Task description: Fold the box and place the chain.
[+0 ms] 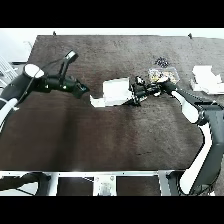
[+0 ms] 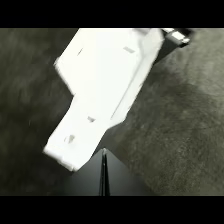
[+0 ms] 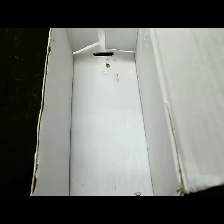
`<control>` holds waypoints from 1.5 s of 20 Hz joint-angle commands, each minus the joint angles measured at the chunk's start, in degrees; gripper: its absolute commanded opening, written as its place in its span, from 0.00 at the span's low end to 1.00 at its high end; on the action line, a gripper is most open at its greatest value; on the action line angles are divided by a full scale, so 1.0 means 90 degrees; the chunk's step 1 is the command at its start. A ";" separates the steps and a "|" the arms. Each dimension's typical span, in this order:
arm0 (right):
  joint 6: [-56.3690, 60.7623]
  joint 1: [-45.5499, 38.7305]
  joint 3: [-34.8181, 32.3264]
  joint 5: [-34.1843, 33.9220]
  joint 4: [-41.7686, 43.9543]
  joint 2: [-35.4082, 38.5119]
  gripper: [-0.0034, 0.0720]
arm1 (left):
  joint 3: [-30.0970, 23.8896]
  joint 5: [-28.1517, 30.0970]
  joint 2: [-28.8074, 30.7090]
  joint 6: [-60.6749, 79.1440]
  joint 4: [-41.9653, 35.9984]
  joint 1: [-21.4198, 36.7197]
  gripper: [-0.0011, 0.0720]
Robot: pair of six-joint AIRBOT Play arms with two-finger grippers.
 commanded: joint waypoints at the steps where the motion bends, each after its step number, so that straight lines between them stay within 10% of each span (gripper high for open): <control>1: 0.0000 0.0000 0.0000 -0.0002 0.0002 -0.0002 0.87 | -0.0937 0.0860 0.0053 -0.1690 0.0095 0.0299 0.03; 30: 0.0000 0.0000 0.0000 0.0000 0.0002 -0.0002 0.87 | 0.0658 0.0316 -0.2480 -0.2035 -0.0668 -0.0682 0.04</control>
